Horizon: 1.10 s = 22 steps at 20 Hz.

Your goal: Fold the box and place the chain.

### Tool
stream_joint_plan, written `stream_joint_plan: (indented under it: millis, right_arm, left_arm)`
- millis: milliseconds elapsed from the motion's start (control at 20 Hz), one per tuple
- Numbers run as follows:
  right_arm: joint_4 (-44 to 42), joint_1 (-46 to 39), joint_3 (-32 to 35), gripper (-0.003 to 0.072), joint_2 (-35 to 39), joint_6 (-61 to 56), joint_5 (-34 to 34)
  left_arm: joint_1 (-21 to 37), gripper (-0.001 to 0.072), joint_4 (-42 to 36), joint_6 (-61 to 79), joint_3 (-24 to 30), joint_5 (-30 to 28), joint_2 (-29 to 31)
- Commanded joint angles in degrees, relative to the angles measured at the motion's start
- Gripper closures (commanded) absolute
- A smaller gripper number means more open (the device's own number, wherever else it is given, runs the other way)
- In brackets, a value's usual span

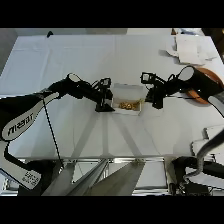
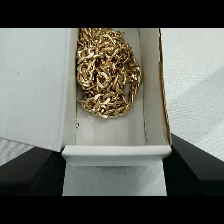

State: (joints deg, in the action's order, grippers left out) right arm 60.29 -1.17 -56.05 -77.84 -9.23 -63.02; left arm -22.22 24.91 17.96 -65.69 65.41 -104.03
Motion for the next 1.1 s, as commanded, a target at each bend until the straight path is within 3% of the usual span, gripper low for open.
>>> stream_joint_plan:
  millis: [0,200,600,900,950,1050]
  right_arm:
    - [1.3,3.0,0.0,0.0678,5.2,-4.1,-1.7]
    - [0.6,8.4,0.0,0.0678,9.0,-4.3,2.9]
    - [0.5,17.3,0.0,0.0677,8.3,-4.5,15.0]
    - [1.3,17.3,0.0,0.0672,3.4,-10.8,15.1]
    - [1.4,17.3,0.0,0.0655,3.3,-10.8,14.3]
    - [1.3,17.3,0.0,0.0483,3.8,-10.9,13.1]
  left_arm:
    - [0.0,0.0569,0.0,0.0,0.0,0.0,0.0]
    - [0.0,0.0569,0.0,0.0,0.0,0.0,0.0]
    - [0.0,0.0569,0.0,0.0,0.0,0.0,0.0]
    - [0.0,0.0569,0.0,0.0,0.0,0.0,0.0]
    - [0.0,0.0569,0.0,0.0,0.0,0.0,0.0]
    - [0.0,0.0569,0.0,0.0,0.0,0.0,0.0]
